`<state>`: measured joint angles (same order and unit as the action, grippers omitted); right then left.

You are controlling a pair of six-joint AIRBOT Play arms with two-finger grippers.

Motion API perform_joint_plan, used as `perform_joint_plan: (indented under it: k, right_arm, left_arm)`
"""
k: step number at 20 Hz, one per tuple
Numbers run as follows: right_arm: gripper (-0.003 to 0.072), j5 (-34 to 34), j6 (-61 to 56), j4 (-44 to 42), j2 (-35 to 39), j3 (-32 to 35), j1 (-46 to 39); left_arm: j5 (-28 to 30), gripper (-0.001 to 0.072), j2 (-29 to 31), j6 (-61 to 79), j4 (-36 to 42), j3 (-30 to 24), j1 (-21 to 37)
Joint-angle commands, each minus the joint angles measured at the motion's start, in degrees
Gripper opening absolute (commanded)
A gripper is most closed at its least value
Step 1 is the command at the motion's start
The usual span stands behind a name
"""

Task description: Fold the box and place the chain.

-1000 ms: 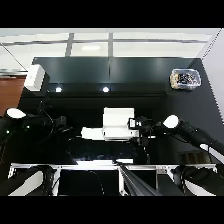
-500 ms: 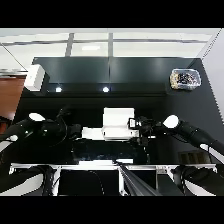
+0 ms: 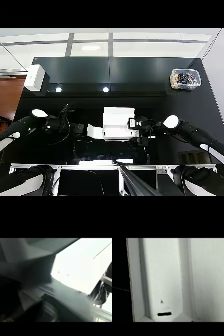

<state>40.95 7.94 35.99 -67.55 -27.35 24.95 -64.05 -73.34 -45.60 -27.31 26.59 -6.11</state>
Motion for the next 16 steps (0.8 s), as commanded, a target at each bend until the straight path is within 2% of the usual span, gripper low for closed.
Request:
perform_joint_plan:
  k: [1,2,7,10,12,15,16]
  right_arm:
    - [0.0190,-0.02,0.00,0.00,0.02,0.00,0.04]
    - [0.0190,-0.02,0.00,0.00,0.02,0.00,0.04]
    - [0.0190,-0.02,-0.02,0.00,0.02,0.00,0.04]
    - [0.0190,-0.02,0.00,0.00,0.02,0.00,0.04]
    - [0.0190,-0.04,0.00,0.00,0.02,0.00,0.04]
    - [0.0190,-0.04,0.00,0.00,0.02,0.00,0.04]
    - [0.0190,-0.04,0.00,0.00,0.02,0.00,0.04]
  left_arm:
    - [0.85,0.0659,-0.04,1.46,2.45,0.57,-0.13]
    - [0.79,0.0713,-0.04,1.49,3.23,0.79,-0.13]
    - [0.63,0.0713,-0.04,0.57,3.10,4.59,-4.76]
    - [1.14,0.0712,-0.04,-6.93,-2.27,9.68,-9.25]
    - [0.68,0.0699,-0.04,-13.73,-7.80,12.92,-12.66]
    - [-0.42,0.0682,-0.04,-20.87,-8.85,16.26,-16.31]
    - [-0.76,0.0640,-0.04,-20.85,-8.81,17.09,-17.11]
